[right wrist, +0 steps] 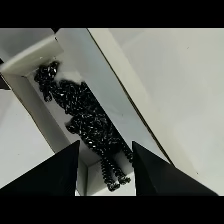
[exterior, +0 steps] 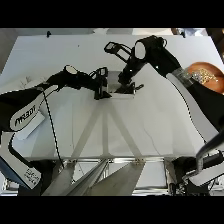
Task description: Fold the box and place the chain.
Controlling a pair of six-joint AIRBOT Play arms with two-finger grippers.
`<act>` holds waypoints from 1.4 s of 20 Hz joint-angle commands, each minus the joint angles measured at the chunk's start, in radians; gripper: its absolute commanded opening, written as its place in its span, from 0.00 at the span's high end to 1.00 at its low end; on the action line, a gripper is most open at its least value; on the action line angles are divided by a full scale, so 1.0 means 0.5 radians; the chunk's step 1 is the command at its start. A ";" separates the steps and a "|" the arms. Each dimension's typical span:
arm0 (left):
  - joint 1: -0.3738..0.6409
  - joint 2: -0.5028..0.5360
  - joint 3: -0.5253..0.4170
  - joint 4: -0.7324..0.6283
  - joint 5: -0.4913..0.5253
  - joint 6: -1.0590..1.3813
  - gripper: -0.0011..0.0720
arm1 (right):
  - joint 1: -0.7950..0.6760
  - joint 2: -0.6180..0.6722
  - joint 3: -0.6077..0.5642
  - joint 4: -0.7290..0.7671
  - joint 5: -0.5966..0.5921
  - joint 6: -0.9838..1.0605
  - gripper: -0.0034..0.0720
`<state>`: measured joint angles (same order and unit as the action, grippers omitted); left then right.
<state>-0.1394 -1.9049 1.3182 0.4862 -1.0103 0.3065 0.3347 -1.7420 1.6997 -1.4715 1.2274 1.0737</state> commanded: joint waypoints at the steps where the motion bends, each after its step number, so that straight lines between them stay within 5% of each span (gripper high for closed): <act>1: 0.002 0.002 0.001 0.001 0.001 0.000 0.40 | -0.014 -0.015 0.002 -0.066 0.018 -0.041 0.48; 7: 0.002 0.002 0.001 0.001 0.001 0.001 0.40 | -0.413 0.042 0.002 0.077 0.063 -0.258 0.49; 13: 0.002 0.002 0.001 0.001 0.001 0.001 0.40 | -0.803 0.018 0.002 0.439 0.257 -0.919 0.48; 18: 0.002 0.002 0.001 0.001 0.001 0.001 0.40 | -0.797 -0.162 -0.005 0.513 0.300 -1.014 0.41; 28: 0.002 0.002 0.001 0.001 0.001 0.001 0.40 | -0.623 -0.282 -0.005 0.736 0.420 -1.171 0.41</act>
<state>-0.1394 -1.9049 1.3182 0.4862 -1.0103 0.3065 0.0010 -1.8778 1.6974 -1.1378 1.4075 0.5018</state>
